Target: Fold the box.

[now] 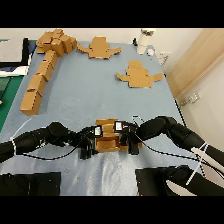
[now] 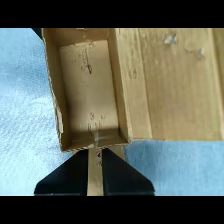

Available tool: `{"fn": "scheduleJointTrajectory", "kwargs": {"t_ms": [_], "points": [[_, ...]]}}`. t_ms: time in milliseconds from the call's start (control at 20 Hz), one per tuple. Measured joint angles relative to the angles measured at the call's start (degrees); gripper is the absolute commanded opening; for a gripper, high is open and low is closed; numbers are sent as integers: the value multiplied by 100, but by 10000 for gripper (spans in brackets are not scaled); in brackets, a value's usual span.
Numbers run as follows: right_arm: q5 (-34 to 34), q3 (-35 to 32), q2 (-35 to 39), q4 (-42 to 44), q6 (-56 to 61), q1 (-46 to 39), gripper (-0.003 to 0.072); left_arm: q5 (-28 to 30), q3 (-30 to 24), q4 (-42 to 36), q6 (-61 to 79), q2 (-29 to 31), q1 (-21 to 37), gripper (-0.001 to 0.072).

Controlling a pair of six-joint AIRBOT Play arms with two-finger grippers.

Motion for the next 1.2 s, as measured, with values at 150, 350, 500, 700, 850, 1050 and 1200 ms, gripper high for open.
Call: {"fn": "scheduleJointTrajectory", "kwargs": {"t_ms": [150,350,500,700,850,1050,1200], "points": [[44,0,-7,146,-162,2,122,0,0,2,0,0,0,526],[138,-2,-72,275,-284,111,122,0,0,2,2,0,0,526],[319,-4,-203,319,-321,310,311,-2,0,2,2,0,0,526],[498,-2,-396,358,-326,529,492,-2,0,4,2,0,0,526],[546,-2,-463,372,-326,599,492,-2,0,4,4,0,0,526],[555,-2,-490,376,-317,629,487,-4,0,4,2,0,0,526],[507,-4,-426,297,-129,634,468,-9,0,2,2,0,0,526]]}}
